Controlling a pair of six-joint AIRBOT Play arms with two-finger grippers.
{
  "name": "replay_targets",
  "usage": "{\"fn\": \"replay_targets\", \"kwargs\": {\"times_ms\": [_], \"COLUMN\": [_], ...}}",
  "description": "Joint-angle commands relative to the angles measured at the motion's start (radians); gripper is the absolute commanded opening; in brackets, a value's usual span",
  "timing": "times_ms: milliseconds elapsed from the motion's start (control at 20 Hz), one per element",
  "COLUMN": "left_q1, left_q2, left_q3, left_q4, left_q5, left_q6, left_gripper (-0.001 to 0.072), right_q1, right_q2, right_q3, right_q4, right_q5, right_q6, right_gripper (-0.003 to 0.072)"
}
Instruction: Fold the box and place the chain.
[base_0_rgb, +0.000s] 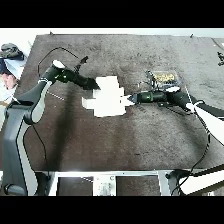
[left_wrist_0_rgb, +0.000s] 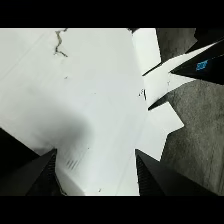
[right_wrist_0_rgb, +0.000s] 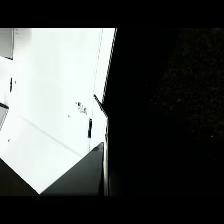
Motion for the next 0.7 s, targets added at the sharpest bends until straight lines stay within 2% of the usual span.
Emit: {"fn": "replay_targets", "kwargs": {"times_ms": [0, 100, 200, 400, 650], "left_q1": [0.006, 0.027, 0.054, 0.065, 0.001], "left_q2": [-0.016, -0.016, -0.007, -0.005, -0.022], "left_q3": [0.019, 0.067, 0.088, 0.078, 0.033], "left_q4": [0.003, 0.004, 0.005, 0.008, 0.005], "left_q5": [-0.043, -0.088, -0.091, -0.098, -0.094], "left_q6": [-0.005, -0.006, -0.011, -0.038, 0.014], "left_gripper": [0.053, 0.053, 0.0529, 0.0529, 0.0528], "right_q1": [0.0, -0.003, -0.004, -0.004, -0.004], "right_q2": [0.0, 0.0, 0.0, 0.0, 0.0], "right_q3": [0.0, 0.0, 0.0, 0.0, 0.0], "right_q4": [0.003, 0.003, 0.003, 0.003, 0.004], "right_q5": [0.014, 0.012, 0.013, 0.013, 0.013], "right_q6": [0.0, 0.0, 0.0, 0.0, 0.0], "right_gripper": [0.0012, 0.0012, 0.0012, 0.0012, 0.0012]}}
